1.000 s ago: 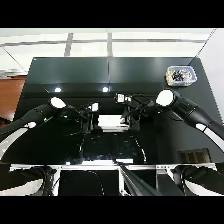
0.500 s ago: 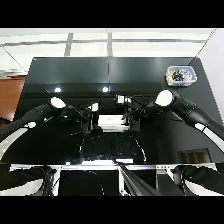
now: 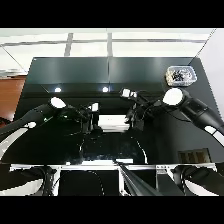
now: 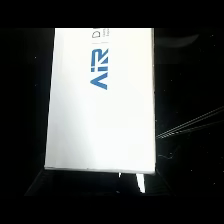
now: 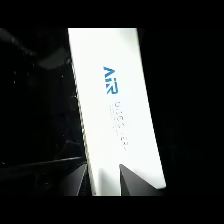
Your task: Fold the box and place the chain.
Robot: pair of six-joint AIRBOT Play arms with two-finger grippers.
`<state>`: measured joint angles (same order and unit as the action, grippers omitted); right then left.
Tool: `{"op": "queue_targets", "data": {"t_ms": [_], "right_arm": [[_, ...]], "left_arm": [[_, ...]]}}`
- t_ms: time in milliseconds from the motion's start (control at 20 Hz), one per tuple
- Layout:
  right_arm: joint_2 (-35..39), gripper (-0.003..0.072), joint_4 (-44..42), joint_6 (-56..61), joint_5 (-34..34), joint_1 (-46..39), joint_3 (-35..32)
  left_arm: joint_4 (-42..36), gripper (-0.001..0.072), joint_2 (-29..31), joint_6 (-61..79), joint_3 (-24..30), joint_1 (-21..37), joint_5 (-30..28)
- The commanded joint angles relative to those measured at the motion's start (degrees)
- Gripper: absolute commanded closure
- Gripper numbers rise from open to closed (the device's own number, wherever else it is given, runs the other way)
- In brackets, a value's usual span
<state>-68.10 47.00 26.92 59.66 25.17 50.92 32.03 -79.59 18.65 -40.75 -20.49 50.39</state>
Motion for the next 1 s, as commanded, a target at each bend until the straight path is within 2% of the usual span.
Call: {"op": "queue_targets", "data": {"t_ms": [0, 50, 100, 250, 350, 700, 950], "right_arm": [[2.12, 0.0462, -1.99, 19.1, 4.04, -1.84, -0.48], [2.1, 0.0617, -4.63, 21.94, 3.89, -1.81, -1.57], [2.1, 0.0667, -9.75, 23.61, 2.1, -1.84, -3.3], [1.05, 0.0668, -25.05, 25.59, -5.64, -1.84, -7.58], [-1.36, 0.0667, -29.4, 25.59, -7.19, -1.81, -8.13], [-10.62, 0.0667, -28.37, 25.64, -7.43, -1.81, -8.15], [-11.61, 0.0668, -22.53, 27.39, -7.48, -1.84, -8.15]], "left_arm": [[0.0, 0.0311, -0.04, 0.02, -0.02, 0.02, -0.04], [0.0, 0.0311, -0.04, 0.02, -0.02, 0.02, -0.04], [0.02, 0.0311, -0.04, 0.02, -0.02, 0.02, -0.04], [0.02, 0.0311, -0.04, 0.02, -0.02, 0.0, -0.02], [0.02, 0.0311, -0.04, 0.02, -0.02, 0.02, -0.04], [0.02, 0.031, -0.04, 0.0, -0.02, 0.02, -0.07], [0.02, 0.031, -0.04, 0.02, -0.04, 0.02, -0.07]]}}
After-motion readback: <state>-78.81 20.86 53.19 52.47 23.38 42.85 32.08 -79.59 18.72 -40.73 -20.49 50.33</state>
